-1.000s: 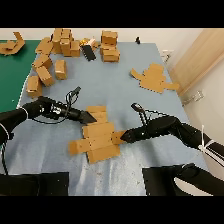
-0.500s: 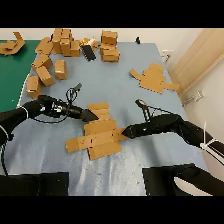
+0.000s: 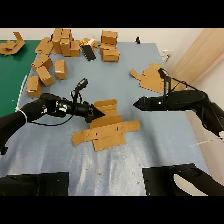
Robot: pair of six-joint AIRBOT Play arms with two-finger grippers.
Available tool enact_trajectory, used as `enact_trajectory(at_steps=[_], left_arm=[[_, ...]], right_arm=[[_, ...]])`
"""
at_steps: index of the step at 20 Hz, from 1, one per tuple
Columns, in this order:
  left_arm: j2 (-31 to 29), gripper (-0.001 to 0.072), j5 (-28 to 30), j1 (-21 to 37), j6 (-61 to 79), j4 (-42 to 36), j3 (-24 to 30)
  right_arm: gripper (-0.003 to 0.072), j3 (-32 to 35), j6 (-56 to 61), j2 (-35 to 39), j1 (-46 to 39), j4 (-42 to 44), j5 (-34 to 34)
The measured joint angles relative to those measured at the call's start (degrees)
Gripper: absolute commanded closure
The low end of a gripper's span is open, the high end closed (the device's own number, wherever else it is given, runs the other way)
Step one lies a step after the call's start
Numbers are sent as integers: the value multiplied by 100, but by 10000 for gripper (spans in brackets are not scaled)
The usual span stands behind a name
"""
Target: Fold the box.
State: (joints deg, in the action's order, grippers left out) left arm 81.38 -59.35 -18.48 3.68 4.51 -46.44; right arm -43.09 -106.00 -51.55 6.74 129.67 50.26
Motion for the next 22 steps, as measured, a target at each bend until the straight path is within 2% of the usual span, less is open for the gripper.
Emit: enact_trajectory(at_steps=[2, 5, 14, 22], left_arm=[[-42, 699, 46, -129, 516, -271, 229], [-142, 699, 74, -278, 1093, -518, 463], [-308, 700, 372, -793, 1749, -348, 658], [-595, 699, 774, -927, 1961, -302, 918]], right_arm=[[527, -105, 57, 15, -24, 83, 109], [592, -175, 109, 28, -44, 125, 236], [592, -212, 118, 33, -55, 160, 382], [592, -214, 98, 33, -55, 151, 420]])
